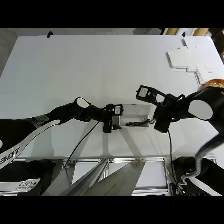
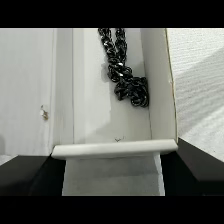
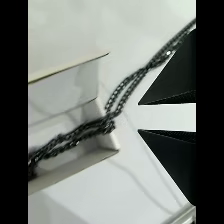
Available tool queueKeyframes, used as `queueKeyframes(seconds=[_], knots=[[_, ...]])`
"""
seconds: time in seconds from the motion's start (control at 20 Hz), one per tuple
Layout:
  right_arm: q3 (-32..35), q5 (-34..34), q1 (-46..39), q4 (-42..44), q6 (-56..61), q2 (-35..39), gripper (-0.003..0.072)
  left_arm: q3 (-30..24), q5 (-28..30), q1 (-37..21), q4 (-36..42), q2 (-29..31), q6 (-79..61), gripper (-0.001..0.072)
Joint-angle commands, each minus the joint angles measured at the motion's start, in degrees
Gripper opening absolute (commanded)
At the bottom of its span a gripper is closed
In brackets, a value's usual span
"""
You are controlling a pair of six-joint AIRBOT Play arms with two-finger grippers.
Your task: Fold the box and place the chain.
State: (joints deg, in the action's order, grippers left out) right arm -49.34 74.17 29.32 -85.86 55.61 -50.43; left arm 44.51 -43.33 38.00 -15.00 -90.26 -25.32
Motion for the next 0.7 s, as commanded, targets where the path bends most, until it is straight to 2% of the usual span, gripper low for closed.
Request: queueKeyframes(seconds=[0.0,0.25,0.45,0.65], knots=[[0.3,0.9,-6.3,-0.9,-4.1,0.5,0.0175,0.0,0.0,0.0,0.0,0.0,0.0,0.0274],[7.3,-5.8,-16.0,12.0,-21.6,-1.2,0.0174,0.0,0.0,0.0,0.0,0.0,0.0,0.0274],[11.9,-8.1,-16.6,11.0,-46.4,-4.6,0.0176,0.0,-0.2,0.0,0.0,0.0,0.0,0.0274],[14.7,-13.8,-16.6,10.6,-49.4,-8.9,0.0176,0.0,-0.2,0.0,0.0,0.0,0.0,0.0274]])
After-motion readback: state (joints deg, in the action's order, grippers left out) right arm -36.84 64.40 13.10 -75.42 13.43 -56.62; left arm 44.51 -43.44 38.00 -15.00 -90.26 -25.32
